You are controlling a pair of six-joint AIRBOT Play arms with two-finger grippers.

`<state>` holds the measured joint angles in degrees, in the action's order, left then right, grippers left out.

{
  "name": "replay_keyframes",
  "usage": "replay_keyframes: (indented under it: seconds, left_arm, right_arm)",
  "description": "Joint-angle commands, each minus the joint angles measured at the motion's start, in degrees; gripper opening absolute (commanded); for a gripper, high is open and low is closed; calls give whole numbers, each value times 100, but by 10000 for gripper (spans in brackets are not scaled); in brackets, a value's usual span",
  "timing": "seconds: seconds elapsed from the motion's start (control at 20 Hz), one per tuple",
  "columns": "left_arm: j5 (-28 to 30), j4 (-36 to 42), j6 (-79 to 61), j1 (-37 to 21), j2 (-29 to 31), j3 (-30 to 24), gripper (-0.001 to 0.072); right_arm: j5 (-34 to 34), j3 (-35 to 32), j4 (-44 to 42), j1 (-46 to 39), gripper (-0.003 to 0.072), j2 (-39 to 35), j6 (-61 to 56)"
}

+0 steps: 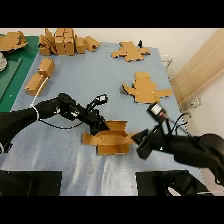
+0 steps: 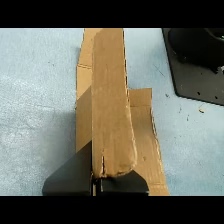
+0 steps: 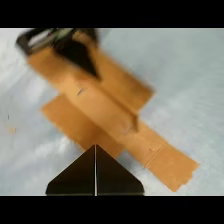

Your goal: Fold the box.

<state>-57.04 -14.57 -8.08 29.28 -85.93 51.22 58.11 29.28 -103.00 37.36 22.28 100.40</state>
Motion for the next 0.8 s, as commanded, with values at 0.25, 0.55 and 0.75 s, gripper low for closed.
replay_keyframes:
  seconds: [0.25, 0.55, 0.75]
  left_arm:
    - [-2, 0, 0, 4, -4, 2, 12]
    - [0, -2, 0, 4, -4, 2, 12]
    - [0, 0, -2, 4, -4, 2, 12]
  right_arm:
    - [-1021, -1051, 1797, 2448, 461, 750, 992]
    - [-2124, -1047, 2610, 2441, 515, 1993, 1005]
    - [-2221, -1027, 3178, 2441, 514, 2382, 975]
